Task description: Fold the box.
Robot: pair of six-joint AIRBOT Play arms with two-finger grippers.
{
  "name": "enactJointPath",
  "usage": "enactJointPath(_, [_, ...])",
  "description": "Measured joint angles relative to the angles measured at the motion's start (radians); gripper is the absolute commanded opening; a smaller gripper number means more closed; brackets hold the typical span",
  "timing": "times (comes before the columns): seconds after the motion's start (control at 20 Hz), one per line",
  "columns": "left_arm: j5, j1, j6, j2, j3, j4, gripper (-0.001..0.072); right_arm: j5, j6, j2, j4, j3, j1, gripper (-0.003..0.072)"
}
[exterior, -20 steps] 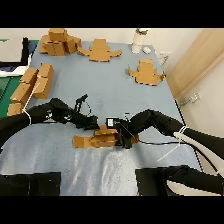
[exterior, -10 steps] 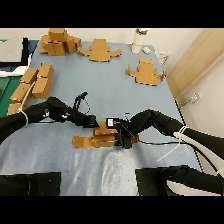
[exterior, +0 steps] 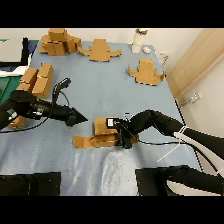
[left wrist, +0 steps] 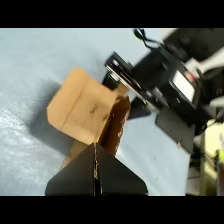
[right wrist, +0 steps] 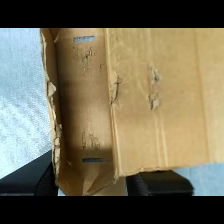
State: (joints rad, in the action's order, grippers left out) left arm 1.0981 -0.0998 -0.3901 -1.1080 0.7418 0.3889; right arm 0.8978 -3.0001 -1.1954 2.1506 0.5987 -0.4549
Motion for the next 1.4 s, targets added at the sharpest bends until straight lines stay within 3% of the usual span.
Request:
enactJointPath(0.15, [0.023, -0.037, 0.116, 0.072, -0.007, 0.073, 0.0015, -0.001, 0.0, 0.0, 0.0, 0.0, 0.0, 0.047])
enactJointPath(0.2, [0.017, -0.062, 0.144, 0.09, -0.008, 0.096, 0.0142, 0.0, 0.0, 0.0, 0.0, 0.0, 0.0, 0.0471])
enactJointPath(0.25, [0.0, -0.09, 0.172, 0.103, -0.011, 0.13, 0.0412, -0.001, 0.0, 0.0, 0.0, 0.0, 0.0, 0.047])
enactJointPath(0.3, [-0.013, -0.108, 0.202, 0.112, -0.016, 0.149, 0.0536, -0.001, 0.0, 0.0, 0.0, 0.0, 0.0, 0.047])
enactJointPath(0.4, [-0.066, -0.127, 0.276, 0.123, -0.048, 0.178, 0.068, -0.001, 0.0, 0.0, 0.0, 0.0, 0.0, 0.047])
enactJointPath(0.7, [-0.219, -0.169, 0.53, 0.11, -0.205, 0.168, 0.068, 0.0, 0.0, 0.0, 0.0, 0.0, 0.0, 0.047])
enactJointPath(1.0, [-0.283, -0.249, 0.622, 0.018, -0.249, 0.076, 0.0675, 0.0, 0.0, 0.0, 0.0, 0.0, 0.0, 0.047])
enactJointPath(1.1, [-0.294, -0.267, 0.631, -0.01, -0.253, 0.056, 0.0556, 0.0, 0.0, 0.0, 0.0, 0.0, 0.0, 0.047])
enactJointPath(1.25, [-0.319, -0.279, 0.635, -0.032, -0.256, 0.042, 0.0555, 0.0, 0.0, 0.0, 0.0, 0.0, 0.0, 0.047])
enactJointPath(1.3, [-0.333, -0.282, 0.636, -0.037, -0.256, 0.039, 0.0446, 0.0, 0.0, 0.0, 0.0, 0.0, 0.0, 0.047])
enactJointPath(1.35, [-0.348, -0.283, 0.637, -0.039, -0.256, 0.036, 0.0401, 0.0, 0.0, 0.0, 0.0, 0.0, 0.0, 0.047])
enactJointPath(1.4, [-0.361, -0.284, 0.638, -0.042, -0.256, 0.032, 0.0402, 0.0, 0.0, 0.0, 0.0, 0.0, 0.0, 0.047])
